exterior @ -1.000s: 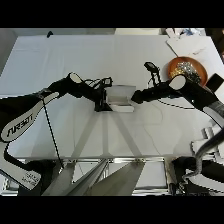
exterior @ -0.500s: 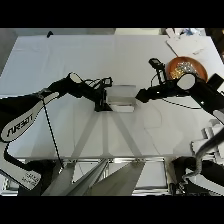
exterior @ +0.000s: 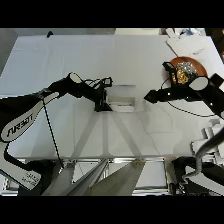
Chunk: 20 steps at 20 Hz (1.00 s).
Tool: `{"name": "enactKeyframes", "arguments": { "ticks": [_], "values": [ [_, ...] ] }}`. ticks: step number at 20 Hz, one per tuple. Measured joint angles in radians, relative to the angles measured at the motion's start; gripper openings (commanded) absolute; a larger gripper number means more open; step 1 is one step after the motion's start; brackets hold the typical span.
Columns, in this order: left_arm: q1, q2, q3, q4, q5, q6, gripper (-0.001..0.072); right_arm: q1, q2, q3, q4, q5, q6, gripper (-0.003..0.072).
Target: Fold the box and place the chain.
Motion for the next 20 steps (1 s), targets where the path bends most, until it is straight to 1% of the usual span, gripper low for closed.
{"name": "enactKeyframes", "arguments": {
  "ticks": [1,2,4,8,12,16,20],
  "values": [
    [0.000,0.000,0.000,0.000,0.000,0.000,0.0207,-0.032,0.000,-0.010,0.036,0.001,-0.016,0.0254],
    [0.000,0.000,0.000,0.000,0.000,0.000,0.0207,-0.061,0.000,-0.016,0.058,0.001,-0.030,0.0195],
    [0.000,0.000,0.000,0.000,0.000,0.000,0.0207,-0.113,-0.003,-0.028,0.089,0.001,-0.047,0.0014],
    [0.000,0.000,0.000,0.000,0.000,0.000,0.0207,-0.152,-0.038,-0.048,0.091,0.001,-0.062,0.0013],
    [0.000,0.000,0.000,0.000,0.000,0.000,0.0207,-0.117,-0.106,-0.068,0.100,0.034,-0.074,0.0012],
    [0.000,0.000,0.000,0.000,0.000,0.000,0.0207,-0.068,-0.167,-0.075,0.174,0.085,-0.128,0.0013],
    [0.000,0.000,0.000,0.000,0.000,0.000,0.0207,-0.047,-0.190,-0.077,0.256,0.109,-0.168,0.0013]
  ]
}}
